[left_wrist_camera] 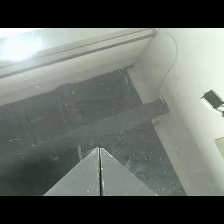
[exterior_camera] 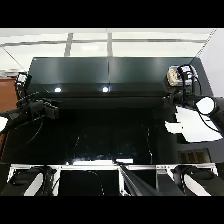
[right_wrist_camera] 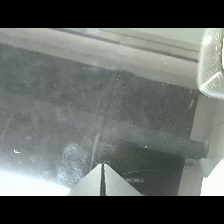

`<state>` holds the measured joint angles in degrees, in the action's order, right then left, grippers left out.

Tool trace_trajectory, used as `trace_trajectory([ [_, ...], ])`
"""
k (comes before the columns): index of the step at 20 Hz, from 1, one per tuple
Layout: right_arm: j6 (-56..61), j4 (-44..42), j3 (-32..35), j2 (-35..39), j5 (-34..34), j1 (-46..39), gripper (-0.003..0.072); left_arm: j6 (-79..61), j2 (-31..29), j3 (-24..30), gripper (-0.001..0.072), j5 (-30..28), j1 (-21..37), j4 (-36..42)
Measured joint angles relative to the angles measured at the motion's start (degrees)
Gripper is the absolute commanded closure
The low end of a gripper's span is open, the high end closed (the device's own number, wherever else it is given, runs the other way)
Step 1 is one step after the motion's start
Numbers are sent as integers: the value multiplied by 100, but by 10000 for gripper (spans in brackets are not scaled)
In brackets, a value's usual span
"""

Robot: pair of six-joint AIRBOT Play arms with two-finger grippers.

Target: Fold the box and place the chain.

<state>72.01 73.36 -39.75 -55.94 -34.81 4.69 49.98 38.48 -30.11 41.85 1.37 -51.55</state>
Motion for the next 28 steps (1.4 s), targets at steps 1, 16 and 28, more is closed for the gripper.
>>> trace_trajectory([
  [1,-2,-2,0,0,0,0,670,0,9,0,679,-92,0,22],
  [16,887,448,-610,-404,538,-1923,-31,986,1626,-717,2,-802,-37,-256],
  [28,-1392,-1056,-3748,-3716,-3294,-6850,-31,3067,2243,-1121,3,-98,-50,-1897],
])
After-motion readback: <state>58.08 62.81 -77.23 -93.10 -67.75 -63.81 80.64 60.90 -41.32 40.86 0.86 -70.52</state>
